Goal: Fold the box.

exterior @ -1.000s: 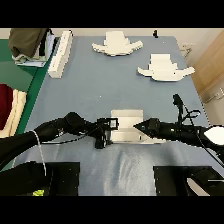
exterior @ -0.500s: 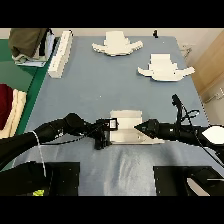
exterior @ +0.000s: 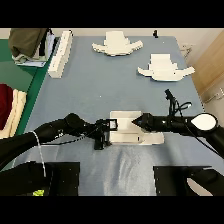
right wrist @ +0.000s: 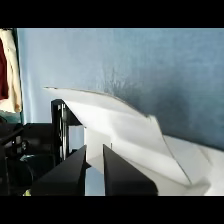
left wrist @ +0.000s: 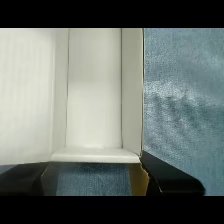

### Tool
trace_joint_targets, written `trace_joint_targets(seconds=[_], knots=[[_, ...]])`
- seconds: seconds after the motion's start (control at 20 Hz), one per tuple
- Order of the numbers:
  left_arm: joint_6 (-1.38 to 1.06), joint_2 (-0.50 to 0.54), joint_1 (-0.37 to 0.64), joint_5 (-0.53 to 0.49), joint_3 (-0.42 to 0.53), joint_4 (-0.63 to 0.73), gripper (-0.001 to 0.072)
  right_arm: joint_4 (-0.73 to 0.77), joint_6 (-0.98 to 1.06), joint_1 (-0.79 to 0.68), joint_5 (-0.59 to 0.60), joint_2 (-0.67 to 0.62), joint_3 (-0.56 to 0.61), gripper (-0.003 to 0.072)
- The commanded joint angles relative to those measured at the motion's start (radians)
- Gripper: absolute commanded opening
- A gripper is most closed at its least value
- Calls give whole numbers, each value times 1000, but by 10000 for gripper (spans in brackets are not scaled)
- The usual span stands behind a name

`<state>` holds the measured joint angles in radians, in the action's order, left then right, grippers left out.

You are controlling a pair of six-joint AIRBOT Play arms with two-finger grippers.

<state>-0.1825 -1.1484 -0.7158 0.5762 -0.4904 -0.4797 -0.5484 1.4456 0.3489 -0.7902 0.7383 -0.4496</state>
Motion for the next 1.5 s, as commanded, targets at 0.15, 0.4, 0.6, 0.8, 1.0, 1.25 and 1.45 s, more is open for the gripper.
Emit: trace_joint_targets(seconds=[0.15,0.4,0.6,0.8,1.0,1.25,1.45], knots=[[0,0,0,0,0,0,430,-13,-120,1,-21,291,-135,157],[0,0,0,-1,0,0,430,-15,-204,16,-24,422,-135,156],[0,0,0,0,0,1,430,-18,-243,31,-13,432,-135,157],[0,0,0,0,0,1,429,-32,-244,33,-12,432,-135,157],[0,0,0,0,0,2,430,-28,-244,33,-18,423,-136,157],[0,0,0,0,-1,8,430,-108,-260,31,-83,260,-230,156],[0,0,0,0,-1,8,430,-372,-230,31,-219,41,-257,157]])
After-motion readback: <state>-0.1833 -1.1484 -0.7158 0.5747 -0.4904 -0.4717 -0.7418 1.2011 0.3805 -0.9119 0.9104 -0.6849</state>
